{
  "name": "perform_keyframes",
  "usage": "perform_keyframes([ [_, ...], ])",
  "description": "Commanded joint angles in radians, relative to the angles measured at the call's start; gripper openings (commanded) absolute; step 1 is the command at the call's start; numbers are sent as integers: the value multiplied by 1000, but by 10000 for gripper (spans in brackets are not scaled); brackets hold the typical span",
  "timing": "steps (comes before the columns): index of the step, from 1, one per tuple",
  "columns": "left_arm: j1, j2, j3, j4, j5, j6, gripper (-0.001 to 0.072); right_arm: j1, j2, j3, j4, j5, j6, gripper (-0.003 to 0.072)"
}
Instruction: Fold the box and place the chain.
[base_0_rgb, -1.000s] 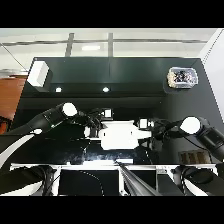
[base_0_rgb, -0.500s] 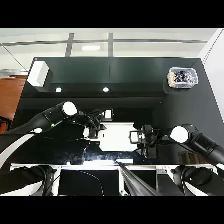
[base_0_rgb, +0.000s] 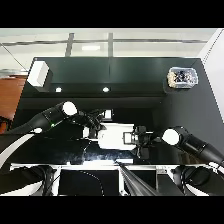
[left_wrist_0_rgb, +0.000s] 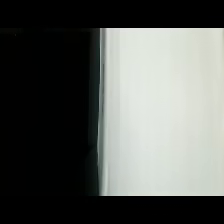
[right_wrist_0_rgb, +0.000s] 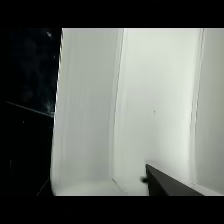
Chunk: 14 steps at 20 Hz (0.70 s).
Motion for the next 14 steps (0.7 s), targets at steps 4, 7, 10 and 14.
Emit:
perform_keyframes([
  [4,1,1,1,-1,2,0,33,-42,51,46,-53,-43,140,627],
  [7,1,1,1,-1,2,0,32,-84,69,49,-53,-47,140,627],
  [10,0,1,1,-1,2,0,30,-103,69,54,-61,-45,139,628],
  [14,-1,1,1,-1,3,0,30,-125,69,99,-60,-18,139,628],
])
